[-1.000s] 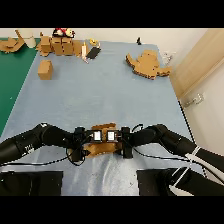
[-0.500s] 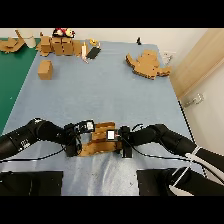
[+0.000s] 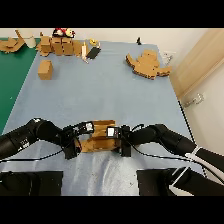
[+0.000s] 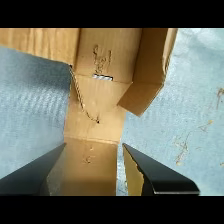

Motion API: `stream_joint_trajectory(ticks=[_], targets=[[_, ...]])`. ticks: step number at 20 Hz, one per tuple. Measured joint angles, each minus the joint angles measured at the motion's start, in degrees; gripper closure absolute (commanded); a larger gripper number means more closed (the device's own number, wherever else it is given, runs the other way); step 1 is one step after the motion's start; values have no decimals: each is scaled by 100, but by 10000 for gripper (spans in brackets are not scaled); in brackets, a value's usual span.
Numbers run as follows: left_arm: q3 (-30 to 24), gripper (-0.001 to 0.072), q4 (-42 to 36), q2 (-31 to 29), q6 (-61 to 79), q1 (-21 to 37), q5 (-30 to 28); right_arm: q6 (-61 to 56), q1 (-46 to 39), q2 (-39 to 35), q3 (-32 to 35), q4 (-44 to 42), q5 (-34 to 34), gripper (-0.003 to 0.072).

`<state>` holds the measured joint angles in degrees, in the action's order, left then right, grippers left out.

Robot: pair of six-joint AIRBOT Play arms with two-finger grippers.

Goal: Fold the box.

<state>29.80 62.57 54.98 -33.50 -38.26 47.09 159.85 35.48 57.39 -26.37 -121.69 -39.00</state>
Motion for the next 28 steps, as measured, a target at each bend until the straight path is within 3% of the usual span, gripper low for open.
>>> stream_joint_trajectory(ticks=[6, 7, 8, 15, 23, 24, 25, 28], targets=[[0, 132, 0, 0, 0, 0, -101, -105, -2, 225, -2, -20, 46, 105], [0, 2, -2, 2, 0, 0, -111, -107, -2, 238, -2, -22, 46, 105], [0, -11, 0, 2, 2, 0, -118, -109, -7, 249, -2, -22, 46, 105], [0, -11, -319, 2, 319, -20, -275, -125, -7, 247, -4, -15, 17, 105], [0, -11, -608, 52, 654, -479, -981, -125, -7, 247, -4, -4, 15, 105], [0, 61, -614, 66, 654, -505, -1047, -125, -7, 247, -2, -4, 15, 106], [0, 220, -623, 76, 649, -535, -1097, -125, -7, 247, -4, -4, 15, 106], [0, 491, -629, 103, 656, -649, -1172, -125, -7, 247, -4, -4, 15, 106]])
